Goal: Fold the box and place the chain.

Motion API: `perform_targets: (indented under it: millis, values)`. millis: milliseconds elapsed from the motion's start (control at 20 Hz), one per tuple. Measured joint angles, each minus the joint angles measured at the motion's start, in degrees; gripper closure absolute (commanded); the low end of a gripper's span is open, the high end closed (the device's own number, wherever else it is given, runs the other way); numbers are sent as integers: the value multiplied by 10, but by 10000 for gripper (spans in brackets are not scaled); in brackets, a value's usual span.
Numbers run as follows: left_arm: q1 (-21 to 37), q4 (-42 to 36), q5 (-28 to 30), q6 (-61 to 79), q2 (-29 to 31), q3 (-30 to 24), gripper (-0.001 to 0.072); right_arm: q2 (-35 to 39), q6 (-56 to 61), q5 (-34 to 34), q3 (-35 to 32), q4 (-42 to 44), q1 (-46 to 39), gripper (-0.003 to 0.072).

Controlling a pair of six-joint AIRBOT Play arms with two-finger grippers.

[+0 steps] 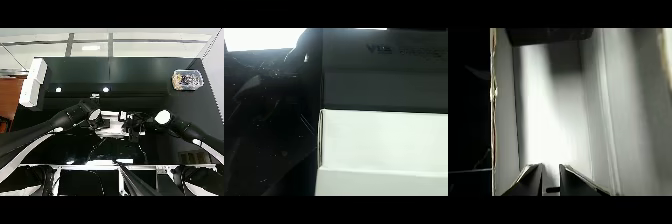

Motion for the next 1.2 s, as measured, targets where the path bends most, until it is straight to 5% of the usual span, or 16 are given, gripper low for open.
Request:
perform_targets:
  millis: [100, 150, 200, 250, 300, 350, 400, 450, 700, 950, 1200]
  values:
    - [0, 0, 1, 0, 0, 0, 675, -5, 14, -7, 0, 11, 3, 321]
    - [0, 0, 1, 0, 0, 0, 675, -6, 18, -10, 0, 15, 4, 494]
    - [0, 0, 2, 0, 0, 0, 675, -7, 24, -11, 0, 17, 4, 542]
    - [0, 0, 3, 0, 0, 0, 675, -8, 32, -12, 0, 19, 5, 453]
    - [0, 0, 3, -1, 0, 0, 675, -9, 38, -12, 0, 20, 5, 243]
    - [0, 0, 3, -1, 0, 0, 675, -9, 46, -15, 0, 21, 5, 314]
    - [0, 0, 3, -1, 0, 0, 675, -9, 51, -15, 0, 21, 5, 622]
    - [0, 0, 3, -1, 0, 0, 675, -10, 59, -13, 0, 21, 6, 668]
    - [0, -1, 5, -2, 0, 0, 675, 23, 209, 14, 8, -25, -16, 669]
    - [0, -1, 4, -2, 0, 0, 675, 118, 547, 61, 17, -169, -158, 669]
    - [0, -1, 4, -2, 0, 0, 675, 119, 807, 83, -31, -228, -265, 669]
